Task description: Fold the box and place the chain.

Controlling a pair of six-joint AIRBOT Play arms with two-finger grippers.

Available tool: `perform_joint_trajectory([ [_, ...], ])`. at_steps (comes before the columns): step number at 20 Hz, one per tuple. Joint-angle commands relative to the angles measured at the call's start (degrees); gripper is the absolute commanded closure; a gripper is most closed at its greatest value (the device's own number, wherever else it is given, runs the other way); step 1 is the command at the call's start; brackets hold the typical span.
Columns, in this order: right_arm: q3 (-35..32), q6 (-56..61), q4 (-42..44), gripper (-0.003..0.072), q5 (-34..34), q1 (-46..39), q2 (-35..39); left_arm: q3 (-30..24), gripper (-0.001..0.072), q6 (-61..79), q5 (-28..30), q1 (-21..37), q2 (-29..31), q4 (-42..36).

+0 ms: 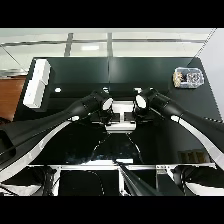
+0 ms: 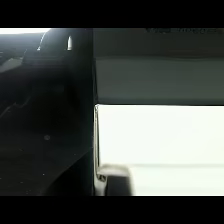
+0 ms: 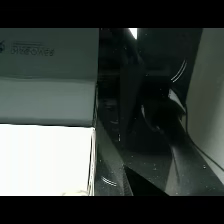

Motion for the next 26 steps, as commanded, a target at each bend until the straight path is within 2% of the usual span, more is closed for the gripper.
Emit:
perform_joint_trajectory([
  [1, 0.1, 0.0, 1.6, 0.0405, -0.8, 0.0, 0.3, 0.0, 0.0681, 0.0, 0.2, 0.0, 0.0, -0.2],
  [6, 0.8, -0.2, 1.0, 0.0405, 0.0, 0.0, 1.1, 0.0, 0.0682, 0.0, 0.4, 0.0, 0.0, -0.2],
  [10, 1.6, -1.0, 4.0, 0.0406, -1.6, 0.0, 1.0, 0.0, 0.0681, 0.0, 0.4, 0.0, 0.0, -0.2],
  [15, 1.6, -1.2, 2.5, 0.0407, -1.2, 0.0, 0.4, 0.0, 0.0682, 0.0, 0.4, 0.0, 0.0, -0.2],
  [17, 1.6, -1.4, 2.4, 0.0445, -0.5, 0.0, -0.2, 0.0, 0.0681, 0.0, 0.4, 0.0, 0.0, -0.2],
  [21, 1.6, -1.3, 2.3, 0.0449, -0.8, 0.0, -1.1, 0.0, 0.0682, 0.0, 0.2, 0.0, 0.0, -0.2],
  [22, 1.6, -1.4, 2.2, 0.0588, -1.1, 0.0, -1.2, 0.0, 0.0681, 0.0, 0.2, 0.0, 0.0, -0.2],
  [23, 1.6, -1.3, 2.3, 0.0604, -1.4, 0.0, -1.2, 0.0, 0.0681, 0.0, 0.2, 0.0, 0.0, -0.2],
  [24, 1.6, -1.3, 2.3, 0.0668, -1.4, 0.0, -1.2, 0.0, 0.0681, 0.0, 0.2, 0.0, 0.0, -0.2],
  [26, 1.6, -1.3, 2.3, 0.067, -1.4, 0.0, -1.2, 0.0, 0.0682, 0.0, 0.2, 0.0, 0.0, -0.2],
])
